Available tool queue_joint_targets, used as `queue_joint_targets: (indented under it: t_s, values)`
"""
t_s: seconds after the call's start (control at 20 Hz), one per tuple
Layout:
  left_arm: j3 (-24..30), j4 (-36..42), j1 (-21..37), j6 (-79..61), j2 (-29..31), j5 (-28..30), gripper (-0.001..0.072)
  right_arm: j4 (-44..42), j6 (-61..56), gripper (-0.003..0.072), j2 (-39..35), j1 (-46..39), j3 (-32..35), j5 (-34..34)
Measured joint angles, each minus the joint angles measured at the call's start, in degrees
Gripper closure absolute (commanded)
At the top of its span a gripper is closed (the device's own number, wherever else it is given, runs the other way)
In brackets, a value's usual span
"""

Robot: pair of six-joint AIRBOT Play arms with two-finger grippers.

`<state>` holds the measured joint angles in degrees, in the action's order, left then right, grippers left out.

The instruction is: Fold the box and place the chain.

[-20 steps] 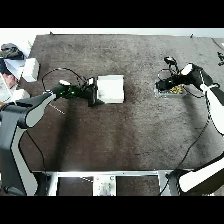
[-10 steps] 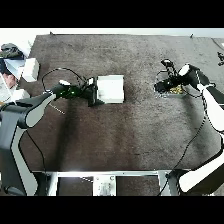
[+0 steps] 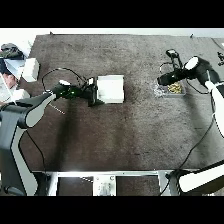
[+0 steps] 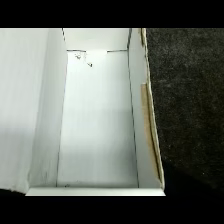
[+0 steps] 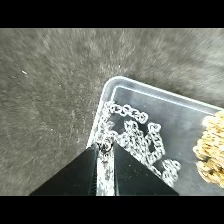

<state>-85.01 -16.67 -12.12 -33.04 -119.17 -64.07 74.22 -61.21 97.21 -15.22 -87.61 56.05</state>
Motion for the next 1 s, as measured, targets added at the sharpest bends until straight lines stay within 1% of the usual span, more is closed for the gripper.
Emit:
queue_joint_targets:
  t_s: [0.4,0.6,0.75,1.0]
  values:
    - [0.00,0.02,0.00,0.00,0.00,-0.02,0.0424,0.81,-0.02,0.0705,-9.53,0.00,0.00,1.62]
    - [0.00,0.00,0.00,0.00,0.00,0.00,0.0424,-0.24,0.31,0.0705,-16.06,0.09,-0.22,1.44]
    - [0.00,0.00,0.00,0.02,0.00,0.00,0.0424,-1.75,1.77,0.0706,-22.10,1.16,-1.44,-0.96]
    - [0.00,0.00,0.00,0.00,0.00,0.00,0.0424,-2.62,3.21,0.0706,-30.32,5.49,-5.14,-10.36]
